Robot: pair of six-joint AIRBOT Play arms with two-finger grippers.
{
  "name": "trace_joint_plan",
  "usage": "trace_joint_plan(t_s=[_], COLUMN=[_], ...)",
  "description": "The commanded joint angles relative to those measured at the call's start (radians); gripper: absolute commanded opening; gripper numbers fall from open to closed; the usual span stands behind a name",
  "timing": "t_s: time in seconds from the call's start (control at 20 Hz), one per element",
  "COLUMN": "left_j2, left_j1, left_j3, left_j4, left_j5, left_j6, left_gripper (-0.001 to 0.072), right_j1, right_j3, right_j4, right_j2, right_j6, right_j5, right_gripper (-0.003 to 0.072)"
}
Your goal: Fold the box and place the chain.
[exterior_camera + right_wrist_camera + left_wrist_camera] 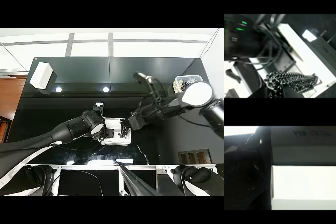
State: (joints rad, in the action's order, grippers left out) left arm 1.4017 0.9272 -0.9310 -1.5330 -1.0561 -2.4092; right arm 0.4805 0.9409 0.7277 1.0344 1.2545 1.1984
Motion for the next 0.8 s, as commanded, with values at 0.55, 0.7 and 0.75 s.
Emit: trace_joint_plan(t_s=[0.55,0.7,0.75], left_j2=[0.000,-0.001,-0.001], left_j1=[-0.001,-0.001,-0.001], left_j3=[-0.001,-0.002,-0.006], left_j4=[0.000,0.000,0.000], left_j5=[0.003,0.003,0.000], left_j6=[0.000,0.005,0.002], left_gripper=[0.0026,0.0027,0.0026], right_j1=[-0.107,-0.195,-0.209], right_j3=[-0.106,-0.106,-0.106], right_j4=[0.122,0.122,0.123], right_j2=[-0.027,-0.092,-0.109], right_j6=[0.025,0.024,0.021], right_j5=[-0.017,0.037,0.060], right_gripper=[0.0210,0.0209,0.0209])
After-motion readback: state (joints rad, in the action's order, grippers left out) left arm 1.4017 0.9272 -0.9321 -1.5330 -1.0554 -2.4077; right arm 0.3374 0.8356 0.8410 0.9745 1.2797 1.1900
